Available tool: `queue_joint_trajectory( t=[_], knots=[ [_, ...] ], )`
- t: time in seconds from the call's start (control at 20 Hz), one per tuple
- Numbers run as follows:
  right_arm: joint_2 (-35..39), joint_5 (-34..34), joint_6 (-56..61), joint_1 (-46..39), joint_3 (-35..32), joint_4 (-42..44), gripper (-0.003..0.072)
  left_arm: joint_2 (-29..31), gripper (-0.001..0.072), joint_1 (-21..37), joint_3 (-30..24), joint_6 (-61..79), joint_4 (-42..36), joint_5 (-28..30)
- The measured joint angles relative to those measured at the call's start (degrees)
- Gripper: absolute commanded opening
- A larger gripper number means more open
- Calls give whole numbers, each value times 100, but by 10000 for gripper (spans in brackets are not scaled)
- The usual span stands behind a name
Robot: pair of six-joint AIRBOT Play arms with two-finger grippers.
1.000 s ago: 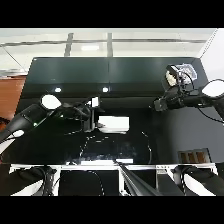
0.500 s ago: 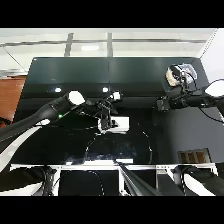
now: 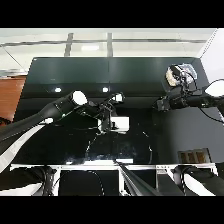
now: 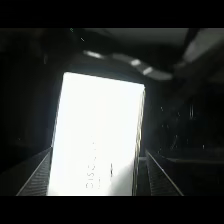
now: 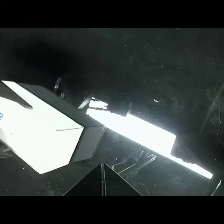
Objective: Fold the box and place the chain.
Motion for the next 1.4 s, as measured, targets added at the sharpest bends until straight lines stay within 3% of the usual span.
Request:
queue_joint_trajectory(
  t=[0.25,0.3,0.35,0.4,0.45,0.6,0.7,0.85,1.05,1.25,1.4],
  knots=[
    [0,2,0,0,0,0,21,-101,698,-245,345,-743,960,-197],
    [0,4,0,0,0,0,21,-162,662,-350,446,-1062,1340,-260],
    [0,4,0,0,0,0,20,-232,573,-463,542,-1392,1709,-291],
    [0,4,0,0,0,0,20,-293,426,-568,627,-1687,2044,-313],
    [0,7,0,0,0,0,20,-339,349,-669,721,-1989,2374,-352],
    [0,15,0,0,0,0,20,-413,290,-756,1032,-2817,3200,-551],
    [0,17,0,0,0,0,20,-367,291,-485,1307,-3257,3742,-632],
    [0,24,4,0,0,4,20,-192,291,439,1692,-3821,3912,-866],
    [0,24,26,0,0,17,20,-234,292,2295,2310,-4360,4092,-807],
    [0,24,42,0,0,50,21,-927,292,3934,3252,-4728,4170,-850],
    [0,22,42,0,0,149,20,-1727,292,4758,4085,-5047,4148,-951]
  ],
)
